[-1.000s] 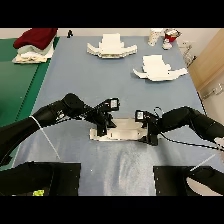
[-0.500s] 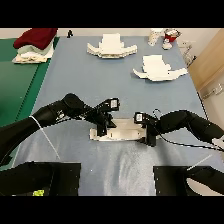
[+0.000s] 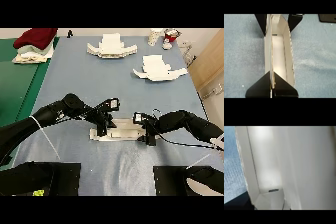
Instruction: Fold the box.
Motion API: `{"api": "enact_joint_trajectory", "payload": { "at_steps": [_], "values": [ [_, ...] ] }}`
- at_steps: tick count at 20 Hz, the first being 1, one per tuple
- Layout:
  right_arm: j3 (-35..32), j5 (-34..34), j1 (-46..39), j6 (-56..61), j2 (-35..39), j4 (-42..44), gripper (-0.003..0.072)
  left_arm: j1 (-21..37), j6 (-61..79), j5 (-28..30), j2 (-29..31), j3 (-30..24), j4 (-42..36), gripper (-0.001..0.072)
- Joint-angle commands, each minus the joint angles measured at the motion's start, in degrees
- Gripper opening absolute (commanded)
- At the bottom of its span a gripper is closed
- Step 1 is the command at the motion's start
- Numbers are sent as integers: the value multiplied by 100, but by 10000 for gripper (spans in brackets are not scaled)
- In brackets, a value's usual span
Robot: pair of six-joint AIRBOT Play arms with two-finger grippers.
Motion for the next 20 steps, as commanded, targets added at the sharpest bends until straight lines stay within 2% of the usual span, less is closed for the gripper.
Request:
{"api": "enact_joint_trajectory", "payload": {
  "at_steps": [1, 3, 4, 6, 7, 8, 20],
  "values": [
    [2, -11, -4, 7, -7, -48, 554, 0, 2, -4, 2, -2, 4, 15],
    [2, -9, -4, 7, -7, -46, 654, 0, 2, -4, 2, -2, 2, 15],
    [2, -4, -4, 7, -7, -48, 658, 0, 0, -4, 2, -2, 2, 16],
    [2, 13, -4, 7, -9, -50, 644, 0, 2, -4, 2, -2, 2, 15],
    [2, 20, -4, 7, -7, -76, 538, 0, 2, -4, 2, -2, 2, 15],
    [2, 20, -4, 7, -9, -103, 479, 0, 2, -4, 2, -2, 2, 15],
    [4, 7, -4, 7, 0, -92, 479, 0, 2, -4, 2, -2, 2, 15]
  ]
}}
